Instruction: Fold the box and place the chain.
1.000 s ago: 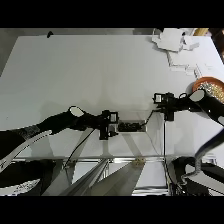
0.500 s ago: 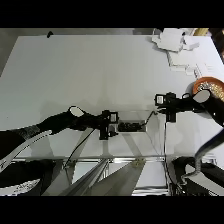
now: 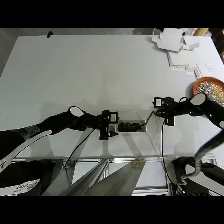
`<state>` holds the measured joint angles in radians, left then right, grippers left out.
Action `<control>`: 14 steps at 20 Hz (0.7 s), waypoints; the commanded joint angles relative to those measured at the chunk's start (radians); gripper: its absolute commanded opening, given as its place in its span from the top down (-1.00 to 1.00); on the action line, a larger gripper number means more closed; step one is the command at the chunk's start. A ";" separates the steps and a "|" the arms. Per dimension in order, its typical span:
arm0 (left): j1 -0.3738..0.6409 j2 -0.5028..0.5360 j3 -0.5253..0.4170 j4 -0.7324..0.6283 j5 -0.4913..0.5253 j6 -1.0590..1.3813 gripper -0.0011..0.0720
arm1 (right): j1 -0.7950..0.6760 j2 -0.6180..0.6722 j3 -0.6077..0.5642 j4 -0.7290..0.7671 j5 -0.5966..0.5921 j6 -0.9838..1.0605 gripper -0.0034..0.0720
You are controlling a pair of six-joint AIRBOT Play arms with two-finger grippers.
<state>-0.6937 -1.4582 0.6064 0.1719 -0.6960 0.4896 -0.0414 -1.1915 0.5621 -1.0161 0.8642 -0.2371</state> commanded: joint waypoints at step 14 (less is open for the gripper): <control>0.000 0.001 0.000 0.000 0.000 0.000 0.22 | 0.000 -0.039 -0.002 0.052 0.023 -0.008 0.50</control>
<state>-0.6937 -1.4582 0.6064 0.1719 -0.6964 0.4896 -0.0418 -1.2098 0.5610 -0.9710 0.8524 -0.2447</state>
